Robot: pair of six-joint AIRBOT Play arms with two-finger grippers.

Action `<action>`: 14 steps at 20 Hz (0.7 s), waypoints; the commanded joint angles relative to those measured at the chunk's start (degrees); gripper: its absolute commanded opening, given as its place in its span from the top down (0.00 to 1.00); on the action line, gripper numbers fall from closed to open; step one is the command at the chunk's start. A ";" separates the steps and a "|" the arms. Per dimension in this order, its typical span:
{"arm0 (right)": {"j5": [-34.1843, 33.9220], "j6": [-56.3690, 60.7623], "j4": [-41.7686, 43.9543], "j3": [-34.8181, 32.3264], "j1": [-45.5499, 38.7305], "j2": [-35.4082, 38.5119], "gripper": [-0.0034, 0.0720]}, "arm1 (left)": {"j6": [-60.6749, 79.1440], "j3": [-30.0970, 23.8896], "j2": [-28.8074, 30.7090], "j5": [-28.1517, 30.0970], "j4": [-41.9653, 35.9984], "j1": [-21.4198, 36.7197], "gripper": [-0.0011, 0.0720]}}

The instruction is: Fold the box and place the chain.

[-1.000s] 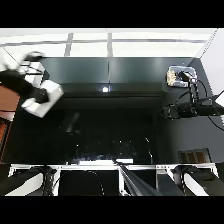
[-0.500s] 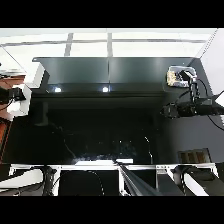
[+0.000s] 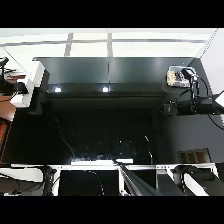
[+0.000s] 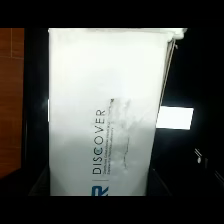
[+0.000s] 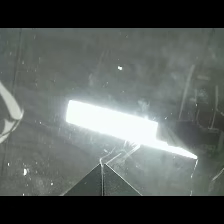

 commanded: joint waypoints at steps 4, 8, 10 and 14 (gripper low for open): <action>-2.23 0.04 0.02 0.04 -0.02 -0.04 0.93 | -0.33 7.85 -2.60 -4.59 -0.94 -1.66 0.01; -2.23 0.04 0.09 0.02 0.00 -0.04 0.93 | -10.75 25.07 -2.58 -14.23 -1.16 -2.62 0.01; -2.86 0.02 0.66 0.02 0.02 -0.04 0.93 | -17.22 35.26 -2.58 -20.44 -4.63 -3.17 0.13; -7.43 -1.73 2.34 -0.20 3.41 -0.04 0.93 | -17.94 29.90 5.01 -24.63 -11.08 -5.95 0.95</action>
